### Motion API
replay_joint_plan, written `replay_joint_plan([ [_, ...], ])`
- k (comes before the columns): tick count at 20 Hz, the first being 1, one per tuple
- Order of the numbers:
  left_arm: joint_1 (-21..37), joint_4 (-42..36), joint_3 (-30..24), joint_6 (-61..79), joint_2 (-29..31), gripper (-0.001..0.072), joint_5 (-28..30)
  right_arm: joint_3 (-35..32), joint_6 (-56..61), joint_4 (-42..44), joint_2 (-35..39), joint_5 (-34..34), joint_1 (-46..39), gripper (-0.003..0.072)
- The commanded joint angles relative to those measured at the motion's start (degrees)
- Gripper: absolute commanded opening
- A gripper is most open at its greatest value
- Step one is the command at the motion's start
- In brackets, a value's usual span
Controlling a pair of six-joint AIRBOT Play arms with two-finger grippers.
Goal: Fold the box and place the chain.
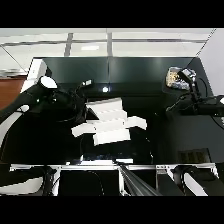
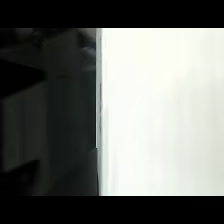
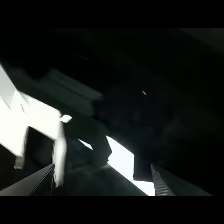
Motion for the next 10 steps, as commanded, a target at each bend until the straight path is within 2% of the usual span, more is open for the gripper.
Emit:
replay_joint_plan([
  [1,-3.3,1.4,-1.0,8.4,1.1,0.0024,10.7,0.5,-0.9,-7.1,0.0,-1.0,4.0,0.0684],
  [3,-6.2,1.3,-1.0,11.6,0.5,0.0025,18.6,0.0,-1.0,-9.4,0.0,-3.6,6.3,0.0683],
  [4,-7.5,1.2,-1.0,14.5,-0.1,0.0026,20.4,-0.7,-1.5,-9.1,0.0,-5.6,7.4,0.0683],
  [8,-10.2,1.3,-1.0,15.9,-3.2,0.0025,19.7,-6.3,-5.6,-9.3,-0.1,-12.9,12.9,0.0683],
  [10,-10.9,1.6,-1.0,15.9,-4.1,0.0025,21.6,-8.2,-5.6,-10.4,-0.1,-14.8,15.0,0.0683],
])
